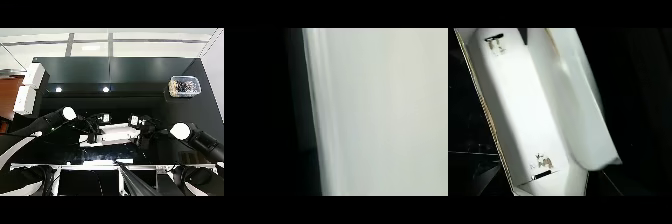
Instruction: Fold the box and place the chain.
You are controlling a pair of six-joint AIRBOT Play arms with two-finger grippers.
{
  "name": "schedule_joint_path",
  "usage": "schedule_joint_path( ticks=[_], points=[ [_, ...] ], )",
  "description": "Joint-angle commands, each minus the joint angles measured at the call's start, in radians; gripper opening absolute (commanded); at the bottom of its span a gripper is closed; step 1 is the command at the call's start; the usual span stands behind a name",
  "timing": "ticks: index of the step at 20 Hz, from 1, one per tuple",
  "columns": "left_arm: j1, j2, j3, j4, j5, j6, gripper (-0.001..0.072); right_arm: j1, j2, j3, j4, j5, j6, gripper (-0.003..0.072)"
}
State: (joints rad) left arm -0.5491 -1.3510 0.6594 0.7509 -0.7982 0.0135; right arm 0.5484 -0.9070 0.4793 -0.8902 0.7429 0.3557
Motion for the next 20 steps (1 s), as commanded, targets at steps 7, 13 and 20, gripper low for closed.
schedule_joint_path(
  ticks=[7,13,20],
  points=[
    [0.001,0.0,0.001,0.0,0.001,0.001,0.0029,-0.025,-0.034,0.005,0.137,0.026,-0.178,0.0687],
    [0.001,0.0,0.001,0.0,0.001,0.001,0.0029,-0.025,-0.129,0.005,0.206,0.103,-0.301,0.0686],
    [0.0,0.0,0.001,-0.011,0.005,0.001,0.0029,-0.025,-0.164,-0.05,0.248,0.059,-0.38,0.0687]
  ],
)
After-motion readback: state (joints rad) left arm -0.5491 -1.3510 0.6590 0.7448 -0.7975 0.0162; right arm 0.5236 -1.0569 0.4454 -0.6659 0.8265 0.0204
